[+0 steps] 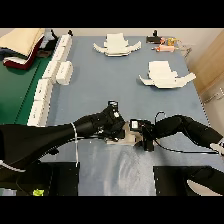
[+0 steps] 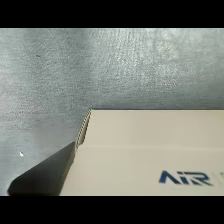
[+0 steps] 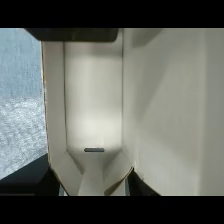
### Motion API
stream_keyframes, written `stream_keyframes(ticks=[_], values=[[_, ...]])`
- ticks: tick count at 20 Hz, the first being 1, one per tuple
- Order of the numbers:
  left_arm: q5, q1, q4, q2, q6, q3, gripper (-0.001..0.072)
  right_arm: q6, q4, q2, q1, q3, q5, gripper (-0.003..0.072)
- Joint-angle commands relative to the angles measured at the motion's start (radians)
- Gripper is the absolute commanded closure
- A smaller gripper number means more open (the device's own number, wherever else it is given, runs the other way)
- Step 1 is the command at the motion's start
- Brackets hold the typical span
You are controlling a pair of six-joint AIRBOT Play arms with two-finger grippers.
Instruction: Fold the box.
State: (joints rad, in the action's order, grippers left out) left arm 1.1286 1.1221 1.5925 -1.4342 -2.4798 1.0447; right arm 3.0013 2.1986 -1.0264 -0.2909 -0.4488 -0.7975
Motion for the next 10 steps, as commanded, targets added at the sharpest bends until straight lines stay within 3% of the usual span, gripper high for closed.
stream_keyframes(ticks=[1, 4, 5, 6, 7, 8, 10], values=[[-0.005, 0.007, 0.01, -0.015, -0.001, 0.002, 0.0356, 0.0, 0.0, -0.001, 0.0, -0.001, 0.0, 0.0223], [-0.011, 0.006, 0.013, -0.018, -0.009, 0.002, 0.0391, 0.0, 0.0, -0.001, 0.0, -0.001, 0.0, 0.0223], [-0.015, 0.007, 0.013, -0.019, -0.008, 0.001, 0.0544, 0.0, 0.0, -0.001, 0.0, -0.001, 0.0, 0.0223], [-0.028, 0.009, 0.013, -0.018, -0.008, 0.001, 0.0603, 0.0, 0.0, -0.001, 0.0, -0.001, 0.0, 0.0223], [-0.038, 0.013, 0.014, -0.019, -0.01, 0.002, 0.0611, 0.0, 0.0, -0.001, 0.0, -0.001, 0.0, 0.0223], [-0.037, 0.019, 0.024, -0.019, -0.033, 0.002, 0.0696, 0.0, 0.0, -0.001, 0.0, -0.001, 0.0, 0.0223], [-0.036, 0.033, 0.053, -0.018, -0.059, 0.002, 0.0696, 0.0, 0.0, -0.001, 0.0, -0.001, 0.0, 0.0223]])
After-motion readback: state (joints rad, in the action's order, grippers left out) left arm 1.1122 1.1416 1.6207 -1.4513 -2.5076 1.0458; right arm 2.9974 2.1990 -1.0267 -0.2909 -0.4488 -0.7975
